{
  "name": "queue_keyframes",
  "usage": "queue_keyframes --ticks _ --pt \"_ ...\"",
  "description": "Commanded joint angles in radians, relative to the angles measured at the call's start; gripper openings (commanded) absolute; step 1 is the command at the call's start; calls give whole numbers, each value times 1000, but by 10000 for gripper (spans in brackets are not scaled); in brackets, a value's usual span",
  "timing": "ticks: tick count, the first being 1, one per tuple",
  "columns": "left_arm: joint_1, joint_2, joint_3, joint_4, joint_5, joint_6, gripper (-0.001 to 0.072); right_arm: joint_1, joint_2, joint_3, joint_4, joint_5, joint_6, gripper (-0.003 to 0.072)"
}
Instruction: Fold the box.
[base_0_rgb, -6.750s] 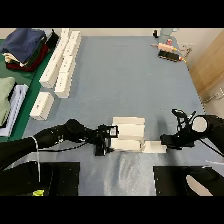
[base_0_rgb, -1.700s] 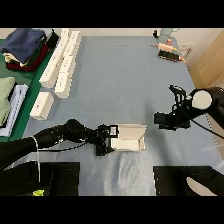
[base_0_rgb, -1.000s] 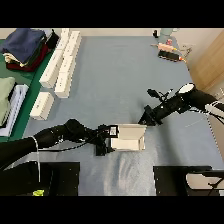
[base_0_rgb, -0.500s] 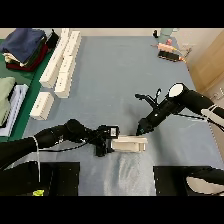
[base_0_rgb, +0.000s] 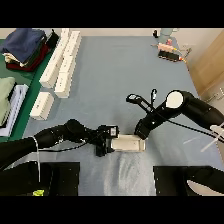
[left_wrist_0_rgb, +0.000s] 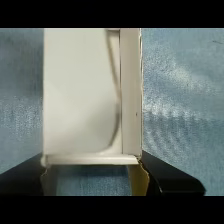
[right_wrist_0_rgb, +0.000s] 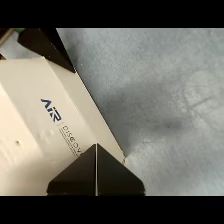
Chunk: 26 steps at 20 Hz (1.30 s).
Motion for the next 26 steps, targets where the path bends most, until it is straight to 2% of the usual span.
queue_keyframes --ticks 1,6,10,14,15,16,17,20,21,22,24,25,26 --pt "1 -1 0 0 2 0 519 71 67 -84 -31 -126 -66 2" --pt "1 -1 0 1 2 0 519 185 213 -167 -114 -271 -103 2" --pt "1 -1 0 1 2 0 519 235 274 -198 -144 -270 -121 3" --pt "1 0 0 1 2 1 519 295 281 -238 -209 -270 -121 20" --pt "1 -1 0 1 2 0 519 309 281 -239 -218 -271 -121 84" --pt "1 -1 0 0 2 0 519 318 281 -238 -220 -277 -121 266" --pt "1 -1 0 1 2 0 519 319 281 -238 -219 -278 -133 391" --pt "1 -1 0 1 2 0 519 320 294 -238 -220 -277 -165 406" --pt "1 -1 0 1 2 0 519 320 305 -237 -220 -277 -165 439" --pt "1 -1 0 1 2 0 519 320 319 -237 -220 -278 -166 519" --pt "1 -1 0 1 2 0 519 320 349 -237 -224 -273 -177 538" --pt "1 -1 0 1 2 0 519 320 358 -237 -224 -270 -184 604" --pt "1 -1 0 1 2 0 519 322 361 -237 -224 -266 -184 604"
